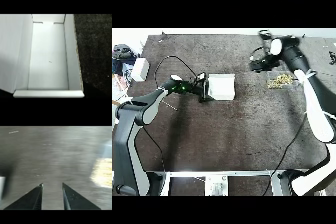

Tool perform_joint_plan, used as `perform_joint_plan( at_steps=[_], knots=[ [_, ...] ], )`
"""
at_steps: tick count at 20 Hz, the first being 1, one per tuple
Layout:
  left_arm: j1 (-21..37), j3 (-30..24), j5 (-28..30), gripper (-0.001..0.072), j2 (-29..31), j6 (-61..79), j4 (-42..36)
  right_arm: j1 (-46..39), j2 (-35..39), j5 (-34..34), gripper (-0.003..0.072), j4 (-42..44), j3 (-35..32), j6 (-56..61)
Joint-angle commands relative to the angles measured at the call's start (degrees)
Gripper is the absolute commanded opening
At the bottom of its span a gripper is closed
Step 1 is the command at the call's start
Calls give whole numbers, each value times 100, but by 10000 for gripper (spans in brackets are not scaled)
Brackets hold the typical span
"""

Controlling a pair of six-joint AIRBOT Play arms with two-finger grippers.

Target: Fold the box and place the chain.

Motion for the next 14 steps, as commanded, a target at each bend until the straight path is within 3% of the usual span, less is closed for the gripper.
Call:
perform_joint_plan(
  at_steps=[1, 5, 14],
  knots=[
    [-4, 4, 0, 417, 0, 2, 2, -979, -55, -11, 280, 20, -2, -153],
    [-4, 4, 0, 417, 0, 2, 0, -1631, -538, -136, 279, 597, -2, -431],
    [-9, 4, -4, 417, 0, 2, 0, -1655, -1147, -573, 279, 501, -2, -555]
  ],
)
